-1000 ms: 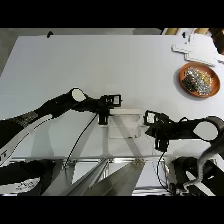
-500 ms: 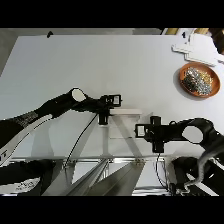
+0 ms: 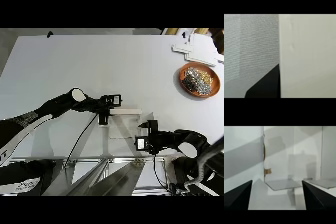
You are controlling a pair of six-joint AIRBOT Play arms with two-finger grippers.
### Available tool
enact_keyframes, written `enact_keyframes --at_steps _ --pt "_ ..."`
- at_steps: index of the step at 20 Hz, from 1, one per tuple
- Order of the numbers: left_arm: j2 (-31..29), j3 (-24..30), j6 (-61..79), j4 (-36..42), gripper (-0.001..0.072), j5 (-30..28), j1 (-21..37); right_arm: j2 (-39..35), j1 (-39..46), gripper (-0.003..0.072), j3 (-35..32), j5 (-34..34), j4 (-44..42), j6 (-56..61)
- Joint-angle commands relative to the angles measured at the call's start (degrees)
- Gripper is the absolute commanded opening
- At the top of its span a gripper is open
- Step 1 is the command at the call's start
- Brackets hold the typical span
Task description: Fold the box and place the chain.
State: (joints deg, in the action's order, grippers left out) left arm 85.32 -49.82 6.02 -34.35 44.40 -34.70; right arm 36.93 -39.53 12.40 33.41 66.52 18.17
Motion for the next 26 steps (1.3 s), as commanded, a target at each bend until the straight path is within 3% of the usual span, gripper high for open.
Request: enact_keyframes --at_steps 1,10,18,26 --pt "0.0 0.0 0.0 0.0 0.0009 0.0 0.0 0.3 -3.5 0.0700 -1.8 -6.7 0.7 -0.7" --pt "0.0 0.0 0.0 0.0 0.0010 0.0 0.0 6.5 -3.1 0.0671 -2.1 -16.4 5.3 -0.7" --pt "0.0 0.0 0.0 0.0 0.0009 0.0 0.0 6.2 3.4 0.0667 4.7 -2.6 5.7 1.6" --pt "0.0 0.0 0.0 0.0 0.0009 0.0 0.0 7.4 9.8 0.0667 7.6 -1.3 0.0 2.7"
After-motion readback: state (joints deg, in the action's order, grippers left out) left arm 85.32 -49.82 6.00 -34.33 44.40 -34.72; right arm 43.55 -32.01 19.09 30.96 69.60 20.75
